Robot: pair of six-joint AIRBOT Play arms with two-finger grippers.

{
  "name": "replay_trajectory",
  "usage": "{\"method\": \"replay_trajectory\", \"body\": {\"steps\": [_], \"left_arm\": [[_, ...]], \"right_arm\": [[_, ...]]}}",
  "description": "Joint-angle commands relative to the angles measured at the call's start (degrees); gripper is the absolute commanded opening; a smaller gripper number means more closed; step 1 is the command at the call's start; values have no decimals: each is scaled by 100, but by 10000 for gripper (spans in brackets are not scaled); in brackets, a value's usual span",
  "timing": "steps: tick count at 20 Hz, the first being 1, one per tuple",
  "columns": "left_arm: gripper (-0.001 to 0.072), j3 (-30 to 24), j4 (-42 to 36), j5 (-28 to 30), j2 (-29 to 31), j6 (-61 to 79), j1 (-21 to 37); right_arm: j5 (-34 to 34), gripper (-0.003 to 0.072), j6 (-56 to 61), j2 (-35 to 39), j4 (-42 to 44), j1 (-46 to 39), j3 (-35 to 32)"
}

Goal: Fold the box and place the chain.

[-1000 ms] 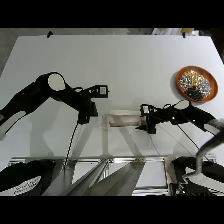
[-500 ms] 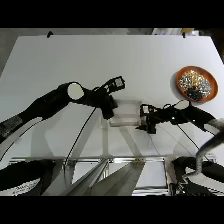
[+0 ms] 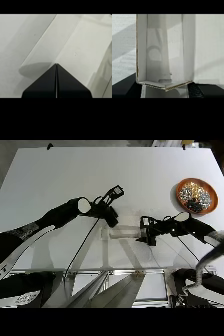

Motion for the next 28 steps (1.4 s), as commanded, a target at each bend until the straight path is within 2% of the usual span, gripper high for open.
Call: {"method": "replay_trajectory", "body": {"steps": [1, 4, 7, 10, 13, 18, 21, 27, 28], "left_arm": [[3, 0, 245, -79, -90, -83, -2], [3, 2, 868, -442, 221, -125, -2], [3, 2, 1408, -859, 872, -354, -4], [4, 2, 1974, -1709, 1355, -308, -9], [4, -24, 2070, -2616, 1303, 181, -9], [6, -518, 1770, -2068, 1038, 721, -2], [6, -688, 1617, -2068, 922, 960, 0], [16, -704, 1589, -2072, 925, 1508, 225], [56, -704, 1576, -2020, 925, 1803, 225]], "right_arm": [[4, 408, 0, 0, 2, 2, 4], [4, 408, 0, 0, 2, 2, 4], [4, 408, 0, 0, 2, 2, 4], [2, 408, 0, 0, 2, 0, 4], [2, 408, 0, 0, 2, 2, 4], [4, 408, 0, 0, 2, 2, 4], [2, 407, 0, 0, 4, 2, 4], [4, 407, 0, 0, 2, 2, 4], [2, 407, 0, 0, 2, 0, 4]]}}
